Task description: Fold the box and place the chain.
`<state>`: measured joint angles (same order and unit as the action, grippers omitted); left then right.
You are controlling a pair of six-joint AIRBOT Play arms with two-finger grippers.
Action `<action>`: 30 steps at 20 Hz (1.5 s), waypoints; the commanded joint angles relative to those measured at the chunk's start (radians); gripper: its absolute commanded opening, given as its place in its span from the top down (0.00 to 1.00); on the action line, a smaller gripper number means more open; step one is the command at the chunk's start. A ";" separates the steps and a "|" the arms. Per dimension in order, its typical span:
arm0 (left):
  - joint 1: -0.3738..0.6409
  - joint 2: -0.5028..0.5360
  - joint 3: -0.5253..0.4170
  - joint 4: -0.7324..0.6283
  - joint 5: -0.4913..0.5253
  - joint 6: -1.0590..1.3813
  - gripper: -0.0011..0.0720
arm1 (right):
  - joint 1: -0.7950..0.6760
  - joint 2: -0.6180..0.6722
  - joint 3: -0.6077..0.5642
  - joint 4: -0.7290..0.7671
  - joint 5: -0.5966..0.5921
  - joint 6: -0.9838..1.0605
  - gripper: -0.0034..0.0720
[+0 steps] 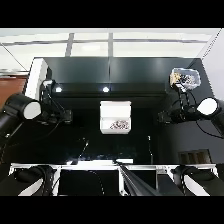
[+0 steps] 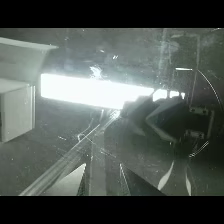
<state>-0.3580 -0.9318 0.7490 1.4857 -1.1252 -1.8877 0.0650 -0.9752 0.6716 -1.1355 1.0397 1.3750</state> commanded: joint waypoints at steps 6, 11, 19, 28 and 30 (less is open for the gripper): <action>0.032 -0.104 -0.088 -0.633 0.220 1.731 0.00 | 0.001 0.000 -0.001 0.002 -0.010 0.000 0.64; 0.093 -0.333 -0.039 -0.862 0.153 2.042 0.00 | 0.001 0.000 -0.001 0.003 0.017 0.001 0.64; 0.022 -0.434 -0.031 -0.876 0.238 2.174 0.00 | 0.057 0.000 -0.001 0.089 -0.048 0.011 0.64; 0.044 -0.460 -0.034 -0.846 0.174 2.086 0.00 | 0.087 0.000 -0.001 0.088 -0.083 0.021 0.64; 0.035 -0.460 -0.034 -0.849 0.164 2.082 0.00 | 0.087 0.000 -0.001 0.088 -0.084 0.020 0.64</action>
<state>-0.3172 -1.3895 0.7162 0.6170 -0.9478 0.2268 0.1505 -0.9752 0.6712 -1.0492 0.9604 1.3930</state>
